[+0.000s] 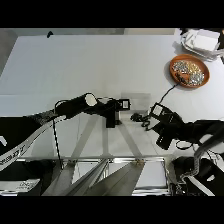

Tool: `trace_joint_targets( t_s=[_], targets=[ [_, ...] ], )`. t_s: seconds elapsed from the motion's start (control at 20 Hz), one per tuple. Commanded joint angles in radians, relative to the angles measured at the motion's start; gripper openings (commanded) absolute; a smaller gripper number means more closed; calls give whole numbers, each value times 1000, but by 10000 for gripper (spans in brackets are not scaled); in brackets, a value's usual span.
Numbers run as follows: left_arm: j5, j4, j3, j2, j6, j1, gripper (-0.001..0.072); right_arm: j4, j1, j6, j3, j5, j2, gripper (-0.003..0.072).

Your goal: Fold the box and place the chain.

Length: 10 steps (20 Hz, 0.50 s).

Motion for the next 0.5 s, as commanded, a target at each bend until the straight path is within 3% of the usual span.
trace_joint_targets(
  t_s=[0.0, 0.3, 0.45],
  targets=[
    [0, 0, 0, 0, 0, 0, 210, 29, 0, 0, 1, -169, 84, 15],
    [0, 0, 0, 0, 0, 0, 210, 85, 0, -4, 1, -573, 82, 15],
    [0, 1, 0, 0, 0, 0, 210, 85, 0, -3, 1, -600, 32, 14]
  ],
)
